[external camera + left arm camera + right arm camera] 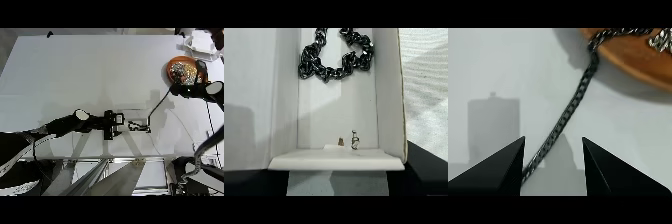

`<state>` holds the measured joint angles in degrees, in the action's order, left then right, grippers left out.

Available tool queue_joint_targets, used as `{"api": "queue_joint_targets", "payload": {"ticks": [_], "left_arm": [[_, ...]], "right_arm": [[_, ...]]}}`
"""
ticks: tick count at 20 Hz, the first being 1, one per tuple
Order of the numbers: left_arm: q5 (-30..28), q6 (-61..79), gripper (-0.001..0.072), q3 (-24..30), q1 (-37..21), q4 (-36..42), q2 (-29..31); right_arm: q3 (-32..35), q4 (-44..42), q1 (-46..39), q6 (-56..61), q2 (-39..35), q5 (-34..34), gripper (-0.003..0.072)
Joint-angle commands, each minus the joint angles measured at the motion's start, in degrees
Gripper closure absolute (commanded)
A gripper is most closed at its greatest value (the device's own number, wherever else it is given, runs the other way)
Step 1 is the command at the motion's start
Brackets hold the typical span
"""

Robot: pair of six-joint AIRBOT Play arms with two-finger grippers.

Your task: Fold the box and place the chain.

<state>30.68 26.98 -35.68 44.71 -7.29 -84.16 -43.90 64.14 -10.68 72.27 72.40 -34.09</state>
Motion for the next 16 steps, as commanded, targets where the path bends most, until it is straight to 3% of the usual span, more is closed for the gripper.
{"api": "queue_joint_targets", "payload": {"ticks": [1,10,13,16], "left_arm": [[0.0,0.0,0.0437,0.0,0.0,0.0,0.0],[0.0,0.0,0.0437,0.0,0.0,0.0,0.0],[0.0,0.0,0.0437,0.0,0.0,0.0,0.0],[0.0,0.0,0.0437,0.0,0.0,0.0,0.0]], "right_arm": [[-5.6,0.5,-0.2,1.6,8.8,3.5,0.0333],[-7.2,0.9,0.9,6.6,14.7,8.9,0.0335],[-7.2,0.9,3.4,8.5,16.0,10.4,0.0428],[-7.2,1.0,5.2,8.5,16.5,10.2,0.0624]]}}
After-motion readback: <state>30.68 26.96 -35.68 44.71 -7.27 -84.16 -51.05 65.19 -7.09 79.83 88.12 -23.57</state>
